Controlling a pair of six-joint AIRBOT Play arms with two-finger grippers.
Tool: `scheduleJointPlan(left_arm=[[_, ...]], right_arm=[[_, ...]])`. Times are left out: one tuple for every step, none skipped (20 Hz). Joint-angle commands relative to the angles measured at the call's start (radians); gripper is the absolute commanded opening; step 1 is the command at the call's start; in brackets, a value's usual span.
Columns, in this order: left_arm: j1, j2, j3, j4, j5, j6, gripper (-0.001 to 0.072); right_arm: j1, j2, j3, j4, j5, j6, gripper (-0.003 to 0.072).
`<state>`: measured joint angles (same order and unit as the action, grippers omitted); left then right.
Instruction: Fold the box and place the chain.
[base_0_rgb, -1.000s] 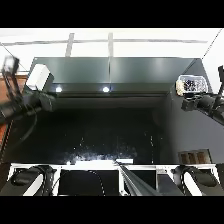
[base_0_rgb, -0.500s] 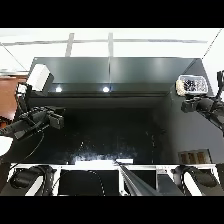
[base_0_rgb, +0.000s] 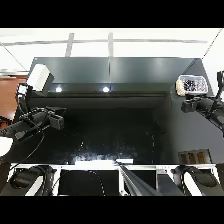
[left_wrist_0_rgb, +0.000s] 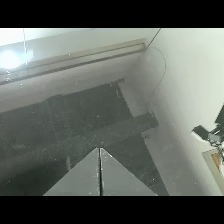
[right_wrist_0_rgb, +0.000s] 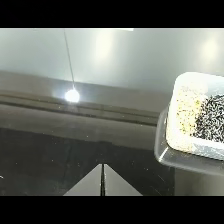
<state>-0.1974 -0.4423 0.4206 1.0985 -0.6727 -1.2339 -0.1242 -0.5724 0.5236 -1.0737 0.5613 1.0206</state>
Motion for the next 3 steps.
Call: scheduleJointPlan(left_arm=[[-0.001,0.001,-0.001,0.000,0.000,0.000,0.0026],[-0.001,0.001,-0.001,0.000,0.000,0.000,0.0026],[-0.001,0.001,-0.001,0.000,0.000,0.000,0.0027]], right_arm=[[0.000,0.000,0.000,0.000,-0.001,0.000,0.0016],[0.000,0.000,0.000,0.000,-0.001,0.000,0.0015],[0.000,0.000,0.000,0.000,-0.001,0.000,0.0016]])
